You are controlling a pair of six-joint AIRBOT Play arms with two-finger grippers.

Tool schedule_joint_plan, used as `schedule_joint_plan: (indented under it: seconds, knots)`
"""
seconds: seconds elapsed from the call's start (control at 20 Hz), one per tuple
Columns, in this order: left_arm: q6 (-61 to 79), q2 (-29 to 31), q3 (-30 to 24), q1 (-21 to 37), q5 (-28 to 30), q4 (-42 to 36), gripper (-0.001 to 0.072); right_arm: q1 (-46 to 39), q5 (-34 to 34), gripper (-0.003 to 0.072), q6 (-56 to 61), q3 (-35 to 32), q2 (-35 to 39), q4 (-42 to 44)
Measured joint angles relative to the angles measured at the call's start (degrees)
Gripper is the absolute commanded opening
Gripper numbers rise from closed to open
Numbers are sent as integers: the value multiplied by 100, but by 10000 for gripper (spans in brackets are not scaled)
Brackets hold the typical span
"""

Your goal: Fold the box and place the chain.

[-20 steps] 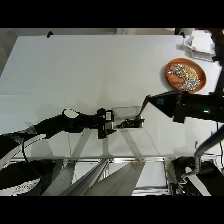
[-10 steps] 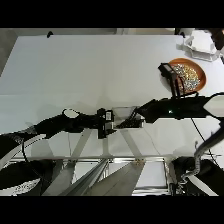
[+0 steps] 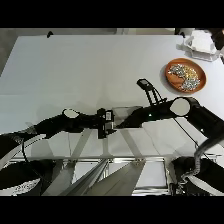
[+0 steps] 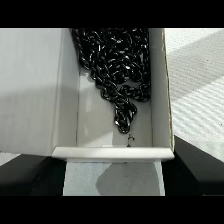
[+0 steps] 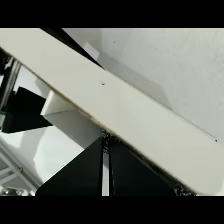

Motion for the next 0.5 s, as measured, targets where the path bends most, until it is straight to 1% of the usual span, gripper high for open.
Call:
schedule_joint_plan:
  seconds: [0.05,0.15,0.2,0.35,0.5]
  knots:
    - [0,0,0,-2,0,0,150,7,-15,69,0,-4,-68,-22]
    - [-2,0,0,-2,0,0,150,17,-46,270,4,-15,-168,-39]
    - [-2,0,0,-2,0,0,150,20,-44,283,4,-15,-195,-42]
    - [0,0,0,-2,0,0,150,2,125,283,17,-22,-118,-55]
    - [0,0,0,-2,0,0,150,-267,350,281,2,-22,291,-55]
